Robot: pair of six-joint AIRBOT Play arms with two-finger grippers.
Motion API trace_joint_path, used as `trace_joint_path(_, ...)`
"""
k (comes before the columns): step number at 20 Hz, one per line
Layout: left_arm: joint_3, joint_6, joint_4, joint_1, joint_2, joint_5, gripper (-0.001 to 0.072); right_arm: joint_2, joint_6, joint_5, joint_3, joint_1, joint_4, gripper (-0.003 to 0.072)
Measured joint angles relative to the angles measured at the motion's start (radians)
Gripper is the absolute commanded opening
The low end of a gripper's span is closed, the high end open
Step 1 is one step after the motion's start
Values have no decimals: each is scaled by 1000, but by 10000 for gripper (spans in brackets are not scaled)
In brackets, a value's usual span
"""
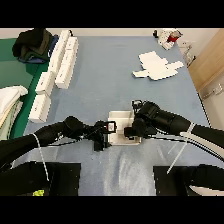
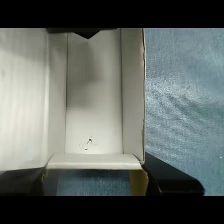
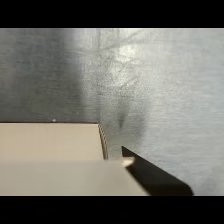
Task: Fold the box.
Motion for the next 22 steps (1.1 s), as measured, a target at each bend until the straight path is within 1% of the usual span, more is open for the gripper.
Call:
trace_joint_path(1, 0, 0, 0, 0, 0, 0, 464, 0, 0, 0, 0, 0, 0, 427)
trace_joint_path(3, 0, 0, 0, 0, 0, -2, 464, 0, 2, 0, 1, 0, 1, 394)
trace_joint_path(5, 0, -1, 0, 0, 0, -1, 464, 1, 2, 0, 1, 0, 0, 28)
trace_joint_path(6, 0, -1, 3, 0, 0, -2, 464, 0, 4, -3, 1, 0, -1, 4)
trace_joint_path(8, 0, -4, 2, 0, 0, -1, 464, 1, 7, -1, 1, 0, 0, 5)
trace_joint_path(9, 0, -4, 2, 0, 0, -2, 464, 1, 6, -1, 1, -1, 1, 44)
trace_joint_path(10, 0, -3, 2, 0, 0, -2, 463, 1, 4, -1, 1, 0, 1, 310)
trace_joint_path(11, 0, -1, 0, 0, 0, -2, 464, 0, 3, -4, 1, 0, 3, 496)
trace_joint_path(15, 0, -1, 0, 0, 0, -2, 464, 2, -17, -11, 7, 0, 23, 495)
trace_joint_path(20, 0, -2, 0, 0, 0, -2, 464, 51, -62, -108, 81, -1, 26, 495)
trace_joint_path(21, 0, -2, 0, 0, 0, -2, 464, 74, -68, -131, 103, -1, 11, 437)
trace_joint_path(22, 0, -2, 0, 0, 0, -2, 464, 98, -72, -151, 120, -2, -8, 301)
